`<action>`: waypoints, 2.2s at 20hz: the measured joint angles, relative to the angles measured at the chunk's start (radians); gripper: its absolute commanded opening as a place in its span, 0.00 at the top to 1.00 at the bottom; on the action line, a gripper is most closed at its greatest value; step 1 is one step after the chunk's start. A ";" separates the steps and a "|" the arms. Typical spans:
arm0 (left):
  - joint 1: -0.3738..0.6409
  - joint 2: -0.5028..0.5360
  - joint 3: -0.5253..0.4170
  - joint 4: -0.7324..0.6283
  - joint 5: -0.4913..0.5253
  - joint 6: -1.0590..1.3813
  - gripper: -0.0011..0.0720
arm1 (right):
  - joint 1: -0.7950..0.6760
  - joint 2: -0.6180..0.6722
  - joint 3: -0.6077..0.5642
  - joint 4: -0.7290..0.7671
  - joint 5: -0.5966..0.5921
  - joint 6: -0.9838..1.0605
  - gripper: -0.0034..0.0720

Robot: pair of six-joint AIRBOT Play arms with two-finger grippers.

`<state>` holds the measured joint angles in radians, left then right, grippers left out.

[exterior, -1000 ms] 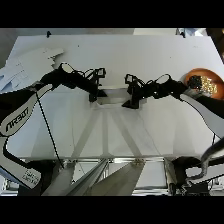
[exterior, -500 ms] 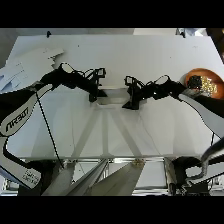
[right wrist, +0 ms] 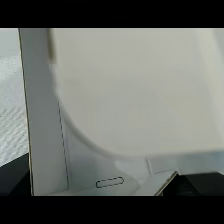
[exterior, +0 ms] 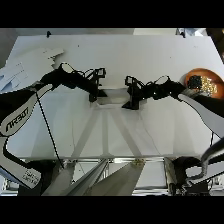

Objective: Fold the box and place the chain.

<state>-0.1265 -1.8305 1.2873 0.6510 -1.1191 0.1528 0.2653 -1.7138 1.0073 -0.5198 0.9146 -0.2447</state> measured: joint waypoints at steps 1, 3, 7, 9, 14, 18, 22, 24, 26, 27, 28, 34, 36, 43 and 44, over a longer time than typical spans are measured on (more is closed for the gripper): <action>0.000 0.000 0.000 0.000 0.000 0.000 0.97 | 0.000 0.000 0.000 -0.001 0.004 -0.005 0.03; 0.000 0.000 0.000 0.000 0.000 0.000 0.97 | 0.000 0.000 0.000 -0.005 0.013 -0.012 0.03; 0.000 0.000 0.000 0.000 0.000 0.000 0.97 | 0.001 -0.001 0.000 -0.025 0.032 -0.018 0.03; 0.000 0.000 0.000 0.000 0.000 0.000 0.97 | 0.001 -0.001 0.000 -0.032 0.034 -0.022 0.03; 0.000 0.000 0.000 0.000 0.000 0.000 0.97 | 0.001 -0.001 0.000 -0.055 0.034 -0.025 0.03; 0.000 0.000 0.000 0.000 0.000 0.000 0.97 | 0.001 0.000 0.001 -0.065 0.038 -0.026 0.03; 0.000 0.000 0.000 0.000 0.000 0.000 0.97 | 0.001 0.000 0.001 -0.068 0.037 -0.026 0.16; 0.000 0.000 0.000 0.000 0.000 0.001 0.97 | 0.001 0.000 0.001 -0.068 0.027 -0.025 0.28; 0.000 0.000 0.000 0.000 0.000 0.001 0.97 | 0.001 0.000 0.001 -0.070 0.024 -0.026 0.28; 0.000 0.000 0.000 0.000 0.000 0.001 0.97 | 0.001 0.000 0.001 -0.071 0.022 -0.026 0.28; 0.000 0.000 0.000 0.000 0.000 0.001 0.97 | 0.001 0.000 0.001 -0.071 0.021 -0.026 0.28; 0.000 0.000 0.000 0.000 0.000 0.001 0.97 | 0.001 0.000 0.000 -0.071 0.014 -0.026 0.27; 0.000 0.000 0.000 0.000 0.000 0.000 0.97 | 0.001 0.000 0.001 -0.071 0.013 -0.026 0.27; 0.000 0.000 0.000 0.000 0.000 0.000 0.97 | 0.001 0.000 0.000 -0.071 0.011 -0.026 0.27; 0.000 0.000 0.000 0.000 0.000 0.000 0.97 | 0.001 0.000 0.001 -0.071 0.010 -0.026 0.27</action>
<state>-0.1268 -1.8305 1.2873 0.6510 -1.1191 0.1532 0.2661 -1.7138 1.0080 -0.5907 0.9249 -0.2707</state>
